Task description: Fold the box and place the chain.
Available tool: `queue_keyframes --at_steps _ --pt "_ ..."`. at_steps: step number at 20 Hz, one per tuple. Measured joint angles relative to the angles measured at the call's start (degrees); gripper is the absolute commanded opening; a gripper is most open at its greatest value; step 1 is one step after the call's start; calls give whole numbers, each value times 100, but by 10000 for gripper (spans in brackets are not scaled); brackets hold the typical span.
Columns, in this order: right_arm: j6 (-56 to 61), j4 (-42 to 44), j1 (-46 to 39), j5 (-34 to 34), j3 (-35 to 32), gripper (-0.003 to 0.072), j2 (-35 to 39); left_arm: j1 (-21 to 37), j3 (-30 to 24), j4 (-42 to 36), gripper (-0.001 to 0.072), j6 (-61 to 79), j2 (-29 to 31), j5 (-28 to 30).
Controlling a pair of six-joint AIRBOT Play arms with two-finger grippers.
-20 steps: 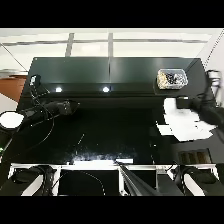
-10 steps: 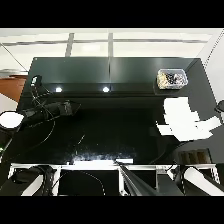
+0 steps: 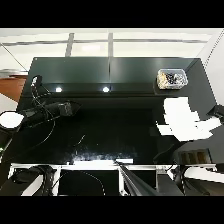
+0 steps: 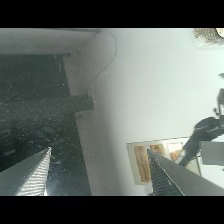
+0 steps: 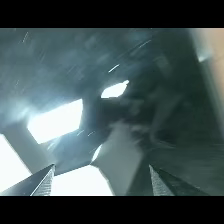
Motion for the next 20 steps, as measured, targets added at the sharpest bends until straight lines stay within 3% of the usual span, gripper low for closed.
queue_keyframes --at_steps 3,4,5,7,8,12,13,15,16,20 --pt "-382 28 -94 -424 83 720 -203 0 0 0 699 0 0 0" --pt "-446 7 -142 -520 98 604 -240 0 0 0 699 -2 0 0" --pt "-501 2 -190 -605 107 547 -264 0 0 2 699 -4 -2 0" --pt "-573 -17 -286 -730 122 536 -295 2 0 2 699 -4 0 -2" --pt "-599 -22 -319 -769 127 378 -304 0 0 2 699 -4 0 -2" --pt "-726 28 -385 -876 133 364 -304 2 0 2 699 -4 0 -2" --pt "-750 61 -391 -883 133 247 -289 0 0 2 699 -4 0 -2" --pt "-796 90 -402 -911 133 142 -251 2 0 2 699 -4 0 -2" --pt "-828 101 -407 -920 133 22 -232 0 0 2 699 -4 0 0" --pt "-1056 610 -402 -1036 133 21 -107 0 0 2 699 -4 -4 4"
